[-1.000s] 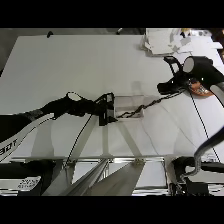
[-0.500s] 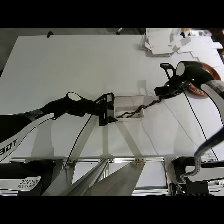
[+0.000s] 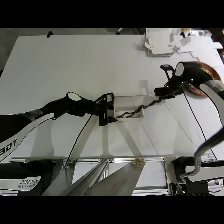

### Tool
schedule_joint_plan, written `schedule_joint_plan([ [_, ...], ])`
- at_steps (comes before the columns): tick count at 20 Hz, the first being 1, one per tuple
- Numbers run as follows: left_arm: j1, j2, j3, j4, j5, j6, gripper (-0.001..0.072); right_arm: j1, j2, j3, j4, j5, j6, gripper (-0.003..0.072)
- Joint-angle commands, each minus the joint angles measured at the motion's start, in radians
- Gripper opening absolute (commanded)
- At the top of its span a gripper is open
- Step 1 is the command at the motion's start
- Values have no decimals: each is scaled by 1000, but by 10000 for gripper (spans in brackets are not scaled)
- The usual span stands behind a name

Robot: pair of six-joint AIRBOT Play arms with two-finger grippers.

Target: Fold the box and place the chain.

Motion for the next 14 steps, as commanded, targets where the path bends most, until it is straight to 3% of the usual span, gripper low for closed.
schedule_joint_plan([
  [1,0,0,0,0,0,0,151,0,-16,0,0,1,3,158],
  [3,0,0,0,0,0,0,151,0,-15,0,0,3,-12,26],
  [4,0,0,0,0,0,0,151,0,-13,0,0,15,-30,12],
  [8,0,0,0,0,0,0,151,0,72,0,-4,57,-100,12],
  [14,0,0,0,0,1,0,151,0,428,0,90,95,-154,12],
])
